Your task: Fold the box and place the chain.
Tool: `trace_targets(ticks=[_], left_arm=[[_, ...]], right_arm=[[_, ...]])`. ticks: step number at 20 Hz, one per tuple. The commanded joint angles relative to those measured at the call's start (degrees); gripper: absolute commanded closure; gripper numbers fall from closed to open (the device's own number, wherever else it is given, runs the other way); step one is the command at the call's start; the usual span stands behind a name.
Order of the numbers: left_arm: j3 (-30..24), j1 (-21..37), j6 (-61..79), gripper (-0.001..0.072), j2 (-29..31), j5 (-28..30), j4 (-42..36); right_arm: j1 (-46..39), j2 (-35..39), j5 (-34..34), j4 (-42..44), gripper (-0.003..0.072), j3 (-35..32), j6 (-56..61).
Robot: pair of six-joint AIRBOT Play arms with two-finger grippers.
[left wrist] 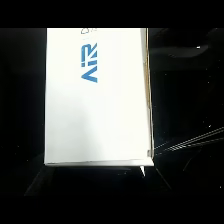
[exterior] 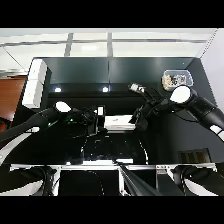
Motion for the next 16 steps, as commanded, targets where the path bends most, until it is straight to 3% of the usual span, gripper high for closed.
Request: trace_targets(ticks=[1,4,6,16], left_arm=[[0.02,-0.02,0.11,0.0435,0.00,-0.04,0.02],[0.02,-0.02,0.11,0.0434,0.00,-0.04,0.02],[0.02,-0.02,0.11,0.0435,0.00,-0.04,0.02],[0.02,-0.02,0.11,0.0435,0.00,-0.04,0.02]], right_arm=[[-0.31,0.55,-0.20,7.56,0.0674,-1.88,19.85],[-0.57,-1.40,-2.54,17.53,0.0675,-5.01,20.22],[-0.57,-4.17,-3.78,19.32,0.0674,-5.11,20.20],[-0.61,-12.02,-6.93,14.36,0.0674,-5.11,20.24]])
